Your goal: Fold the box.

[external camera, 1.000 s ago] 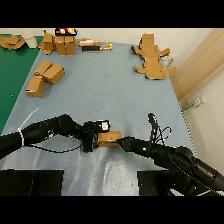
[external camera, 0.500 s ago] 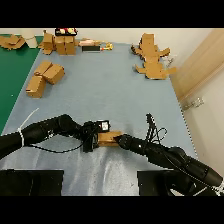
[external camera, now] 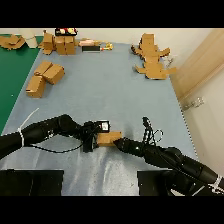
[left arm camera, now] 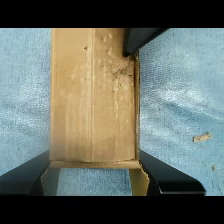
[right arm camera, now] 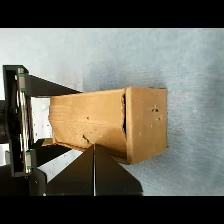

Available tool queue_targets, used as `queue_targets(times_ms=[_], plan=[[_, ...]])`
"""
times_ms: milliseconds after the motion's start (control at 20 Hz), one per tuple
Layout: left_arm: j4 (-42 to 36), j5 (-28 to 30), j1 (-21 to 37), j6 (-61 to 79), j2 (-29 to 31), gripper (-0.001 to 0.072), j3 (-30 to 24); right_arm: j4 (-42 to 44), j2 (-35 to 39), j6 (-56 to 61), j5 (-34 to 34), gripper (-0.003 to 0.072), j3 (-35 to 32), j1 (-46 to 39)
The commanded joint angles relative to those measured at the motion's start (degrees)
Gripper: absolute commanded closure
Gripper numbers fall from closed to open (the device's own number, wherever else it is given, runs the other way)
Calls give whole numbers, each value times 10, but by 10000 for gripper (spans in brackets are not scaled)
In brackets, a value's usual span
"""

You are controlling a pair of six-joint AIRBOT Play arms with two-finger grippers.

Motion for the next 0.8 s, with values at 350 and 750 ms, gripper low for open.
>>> queue_targets(times_ms=[350, 750], plan=[[0, 0, 0, 0, 0, 166, 0, -179, 110, 45, -17, 683, 11, -69], [0, 0, 0, 0, 0, 166, 0, -279, 118, 129, -88, 683, 16, -204]])
